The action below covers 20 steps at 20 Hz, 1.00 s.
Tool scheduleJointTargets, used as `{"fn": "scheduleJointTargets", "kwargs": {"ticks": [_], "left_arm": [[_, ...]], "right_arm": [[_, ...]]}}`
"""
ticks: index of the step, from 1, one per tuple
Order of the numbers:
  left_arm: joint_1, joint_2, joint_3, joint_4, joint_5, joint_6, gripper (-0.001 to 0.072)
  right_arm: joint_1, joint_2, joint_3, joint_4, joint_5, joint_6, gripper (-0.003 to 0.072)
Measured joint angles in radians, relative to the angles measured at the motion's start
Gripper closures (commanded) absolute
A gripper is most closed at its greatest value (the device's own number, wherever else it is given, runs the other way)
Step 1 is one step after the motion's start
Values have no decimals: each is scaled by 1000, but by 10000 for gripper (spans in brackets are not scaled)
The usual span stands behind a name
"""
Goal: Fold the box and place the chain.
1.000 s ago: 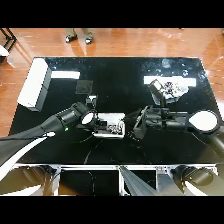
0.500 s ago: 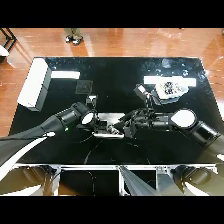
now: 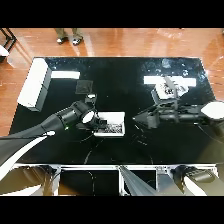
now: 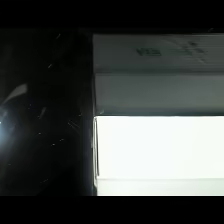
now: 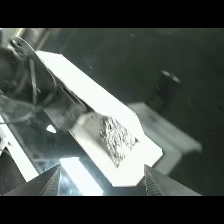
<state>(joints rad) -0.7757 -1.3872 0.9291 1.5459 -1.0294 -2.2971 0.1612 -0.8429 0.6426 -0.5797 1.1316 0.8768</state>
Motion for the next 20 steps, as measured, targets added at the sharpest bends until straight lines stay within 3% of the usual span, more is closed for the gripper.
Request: {"fn": "scheduleJointTargets", "kwargs": {"ticks": [2,3,4,5,10,16,18,20], "left_arm": [[0,0,10,3,-2,-6,191],[0,0,17,3,-8,-7,112],[0,0,26,3,-15,-8,79],[0,1,37,4,-31,-10,79],[-20,55,109,13,-184,86,80],[-121,340,103,122,-407,269,79],[-78,450,66,164,-447,291,80],[35,537,19,127,-419,347,80]], "right_arm": [[-72,13,0,-23,72,14,80],[-95,16,0,-31,96,18,79],[-111,19,0,-43,115,22,58],[-123,21,0,-48,129,26,-19],[-149,25,0,-63,164,69,-24],[-148,25,7,-68,196,221,-23],[-124,20,37,-69,169,272,-22],[-72,-10,109,-78,128,307,-22]]}}
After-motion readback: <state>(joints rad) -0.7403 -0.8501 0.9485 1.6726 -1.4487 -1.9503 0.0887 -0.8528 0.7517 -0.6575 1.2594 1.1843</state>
